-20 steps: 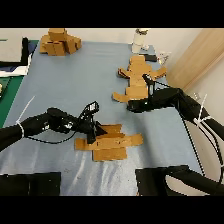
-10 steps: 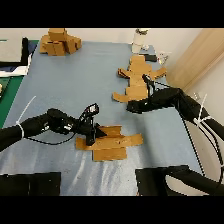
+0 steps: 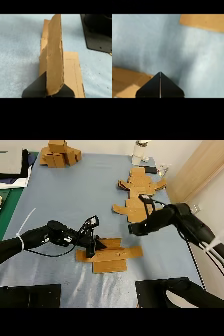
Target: Fold the box.
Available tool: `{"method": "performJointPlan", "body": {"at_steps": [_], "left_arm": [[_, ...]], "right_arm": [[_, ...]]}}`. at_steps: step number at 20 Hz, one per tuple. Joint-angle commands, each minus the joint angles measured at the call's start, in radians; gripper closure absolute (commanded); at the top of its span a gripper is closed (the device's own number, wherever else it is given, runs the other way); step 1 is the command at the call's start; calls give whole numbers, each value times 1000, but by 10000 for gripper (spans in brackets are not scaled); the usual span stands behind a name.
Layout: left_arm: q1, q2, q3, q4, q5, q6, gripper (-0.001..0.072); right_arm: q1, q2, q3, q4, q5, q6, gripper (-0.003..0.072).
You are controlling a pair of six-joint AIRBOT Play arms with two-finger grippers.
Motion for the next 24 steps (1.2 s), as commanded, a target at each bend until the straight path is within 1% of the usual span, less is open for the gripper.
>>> {"method": "performJointPlan", "body": {"at_steps": [1, 3, 4, 5, 7, 8, 9, 10, 13, 14, 15, 16, 18, 20, 24], "left_arm": [[0, 0, 0, 0, 0, 0, 696], [0, 0, 0, 0, -2, 0, 696], [0, 0, 0, 0, -2, 0, 696], [0, 0, 0, 0, -1, 0, 696], [0, -1, 0, 0, -1, 0, 696], [0, 0, 0, 0, -1, 0, 696], [0, -1, 0, 0, -1, 0, 696], [0, -1, 0, 0, -1, 0, 696], [0, 0, 0, 0, -1, 0, 696], [0, -1, 0, 0, -1, 0, 696], [0, 0, 0, 0, -1, 0, 696], [0, 0, 0, 0, -1, 0, 696], [0, 0, 0, 0, -1, 0, 696], [0, 0, 0, 0, -1, 0, 696], [0, 0, 0, 0, -1, 0, 696]], "right_arm": [[296, 130, -45, -301, -152, 351, 683], [518, 206, -105, -362, -182, 513, 683], [632, 242, -141, -369, -169, 556, 684], [738, 267, -173, -364, -139, 566, 683], [953, 293, -235, -360, -60, 506, 680], [1044, 288, -262, -382, -34, 487, 611], [1107, 276, -284, -421, -23, 484, 369], [1152, 255, -302, -473, -20, 483, 163], [1187, 175, -317, -649, -19, 483, 163], [1186, 149, -317, -709, -3, 483, 162], [1186, 126, -316, -738, 30, 481, 163], [1186, 106, -316, -734, 66, 454, 163], [1186, 70, -316, -670, 119, 385, 163], [1186, 34, -316, -628, 130, 353, 163], [1186, -7, -316, -706, 129, 364, 163]]}}
